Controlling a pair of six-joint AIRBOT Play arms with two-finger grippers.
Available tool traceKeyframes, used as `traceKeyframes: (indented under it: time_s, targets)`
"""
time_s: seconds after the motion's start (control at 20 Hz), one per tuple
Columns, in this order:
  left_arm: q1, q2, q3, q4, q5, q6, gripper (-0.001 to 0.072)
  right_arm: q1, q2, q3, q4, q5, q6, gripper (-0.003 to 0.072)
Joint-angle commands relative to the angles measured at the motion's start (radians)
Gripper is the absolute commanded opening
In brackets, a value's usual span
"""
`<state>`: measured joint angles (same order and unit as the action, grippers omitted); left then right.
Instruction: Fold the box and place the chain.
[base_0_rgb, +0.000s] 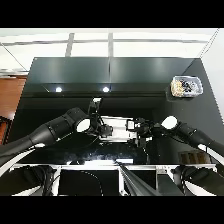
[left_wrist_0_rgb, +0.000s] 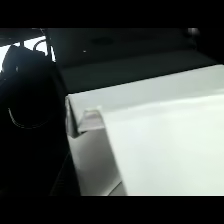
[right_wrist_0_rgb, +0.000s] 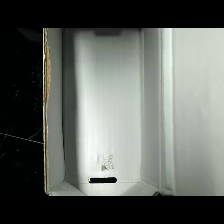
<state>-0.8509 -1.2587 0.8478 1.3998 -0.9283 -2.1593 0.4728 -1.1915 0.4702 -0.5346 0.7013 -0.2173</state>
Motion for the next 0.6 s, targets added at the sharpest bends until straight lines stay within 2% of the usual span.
traceKeyframes:
  time_s: [0.0,0.2,0.35,0.55]
  targets:
    - [-0.004,-0.029,0.001,0.039,-0.029,-0.05,0.041,0.0,0.0,0.0,0.0,0.0,-0.001,0.0202]
    - [-0.018,-0.095,0.063,0.048,-0.056,-0.055,0.041,0.0,0.0,0.0,0.0,0.0,-0.001,0.0203]
    - [-0.022,-0.14,0.105,0.088,-0.131,-0.101,0.041,0.0,0.0,0.0,0.0,0.0,-0.001,0.0202]
    - [-0.022,-0.158,0.127,0.107,-0.166,-0.157,0.041,0.0,0.0,0.0,0.0,0.001,-0.001,0.0202]
